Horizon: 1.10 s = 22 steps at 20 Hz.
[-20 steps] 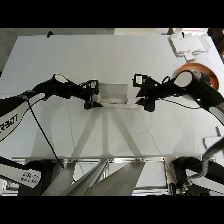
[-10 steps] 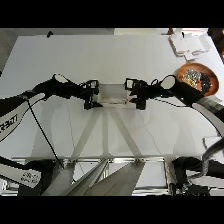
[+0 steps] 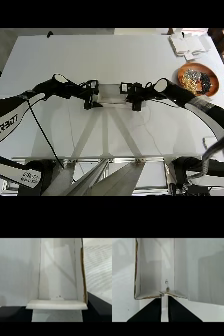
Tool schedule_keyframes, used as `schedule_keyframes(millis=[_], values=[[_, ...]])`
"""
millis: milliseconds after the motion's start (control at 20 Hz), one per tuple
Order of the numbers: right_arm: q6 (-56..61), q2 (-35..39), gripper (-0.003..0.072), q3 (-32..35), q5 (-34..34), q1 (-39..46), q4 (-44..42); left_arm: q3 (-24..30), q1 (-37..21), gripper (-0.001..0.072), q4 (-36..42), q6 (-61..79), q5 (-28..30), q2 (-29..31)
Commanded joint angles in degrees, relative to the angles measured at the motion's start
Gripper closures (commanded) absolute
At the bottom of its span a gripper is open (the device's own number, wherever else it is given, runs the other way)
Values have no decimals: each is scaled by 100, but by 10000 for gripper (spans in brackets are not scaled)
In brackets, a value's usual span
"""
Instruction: Fold the box and place the chain.
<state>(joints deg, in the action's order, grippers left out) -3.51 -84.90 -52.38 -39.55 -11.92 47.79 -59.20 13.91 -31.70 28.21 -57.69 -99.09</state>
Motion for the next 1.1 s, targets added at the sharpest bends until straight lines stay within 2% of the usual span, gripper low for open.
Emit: schedule_keyframes(millis=[0,50,100,150,200,400,450,500,550,600,700,850,1050], values=[[-7,-11,610,-4,17,-15,-258,2,0,374,0,2,2,-2],[-4,-11,600,-4,17,-15,-341,2,0,374,0,0,2,0],[-2,-11,517,-4,17,-15,-422,2,0,374,0,0,4,0],[-4,-11,358,-4,20,-15,-503,2,-2,374,0,0,4,0],[-2,-11,260,-4,20,-15,-546,2,0,374,0,0,2,0],[0,-11,253,-4,17,-15,-557,2,-2,374,0,2,4,0],[2,-11,298,-4,15,-15,-555,2,0,374,-2,0,4,-2],[2,-11,417,-4,13,-15,-549,2,-2,374,-2,0,4,0],[0,-4,599,-4,15,-15,-503,2,0,374,0,2,4,-2],[2,28,675,-4,11,-17,-422,2,0,374,-2,2,4,-2],[94,197,675,-4,15,-15,-72,2,0,374,-2,0,4,0],[898,640,675,-4,11,-13,669,2,-2,374,-2,0,4,0],[1799,1388,675,-4,-291,297,1038,2,0,374,0,0,4,0]])
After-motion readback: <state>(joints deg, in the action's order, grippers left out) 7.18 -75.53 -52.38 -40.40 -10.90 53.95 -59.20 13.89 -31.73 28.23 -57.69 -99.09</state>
